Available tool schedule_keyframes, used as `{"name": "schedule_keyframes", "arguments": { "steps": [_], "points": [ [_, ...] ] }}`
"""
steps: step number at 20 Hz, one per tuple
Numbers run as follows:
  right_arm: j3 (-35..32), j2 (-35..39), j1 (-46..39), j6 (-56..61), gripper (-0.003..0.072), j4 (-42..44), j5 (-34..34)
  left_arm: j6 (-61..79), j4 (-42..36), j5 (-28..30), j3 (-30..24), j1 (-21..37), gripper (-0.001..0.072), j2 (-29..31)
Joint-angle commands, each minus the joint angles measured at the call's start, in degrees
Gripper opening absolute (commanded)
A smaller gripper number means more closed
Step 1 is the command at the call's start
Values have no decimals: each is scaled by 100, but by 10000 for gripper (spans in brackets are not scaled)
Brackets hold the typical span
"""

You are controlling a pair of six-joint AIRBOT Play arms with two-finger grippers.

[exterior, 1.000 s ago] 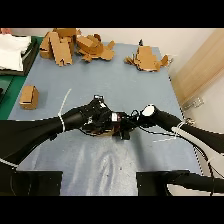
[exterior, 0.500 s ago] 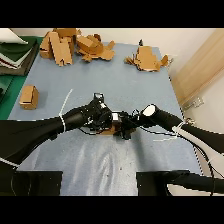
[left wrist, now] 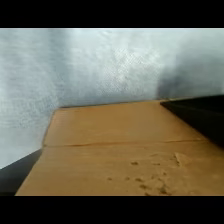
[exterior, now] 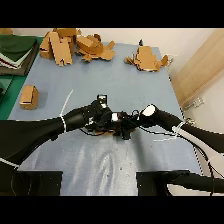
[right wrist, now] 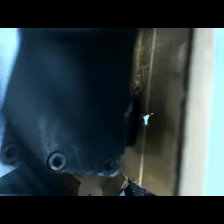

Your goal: Fold the box.

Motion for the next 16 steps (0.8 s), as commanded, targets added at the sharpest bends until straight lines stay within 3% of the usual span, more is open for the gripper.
{"name": "schedule_keyframes", "arguments": {
  "steps": [1,3,9,16],
  "points": [
    [0,0,-4,52,488,-20,-7,22,92,-396,26,26,668,31],
    [0,0,-4,52,488,-20,-9,26,96,-625,59,24,668,61],
    [-2,0,-4,55,489,-20,-7,20,92,-402,87,70,669,83],
    [0,0,-4,52,488,-22,-7,221,90,-660,101,337,667,448]
  ]
}}
